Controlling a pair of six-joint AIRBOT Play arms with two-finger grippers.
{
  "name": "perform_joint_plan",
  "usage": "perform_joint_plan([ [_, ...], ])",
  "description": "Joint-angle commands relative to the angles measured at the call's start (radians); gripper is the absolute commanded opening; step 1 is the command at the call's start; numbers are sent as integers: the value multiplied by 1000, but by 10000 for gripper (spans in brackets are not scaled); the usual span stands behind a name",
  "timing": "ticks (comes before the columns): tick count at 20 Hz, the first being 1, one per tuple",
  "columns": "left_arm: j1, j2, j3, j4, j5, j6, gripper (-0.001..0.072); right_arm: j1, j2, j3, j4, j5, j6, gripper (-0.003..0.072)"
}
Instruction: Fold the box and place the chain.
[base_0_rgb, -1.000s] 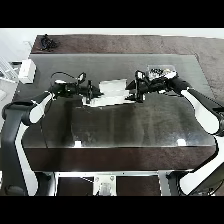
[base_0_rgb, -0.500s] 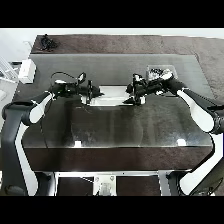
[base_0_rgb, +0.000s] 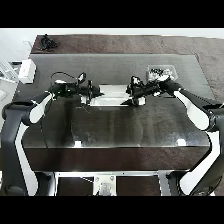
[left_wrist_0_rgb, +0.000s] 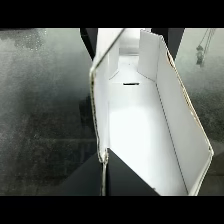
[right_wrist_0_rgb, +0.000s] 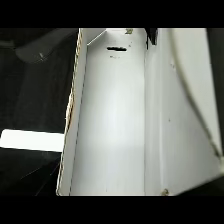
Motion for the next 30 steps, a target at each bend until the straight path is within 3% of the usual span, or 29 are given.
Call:
perform_joint_plan([
  [1,0,0,0,0,1,0,23,1,-14,3,13,0,-15,603],
  [30,0,0,0,0,1,0,23,-4,-67,59,59,27,-55,603],
])
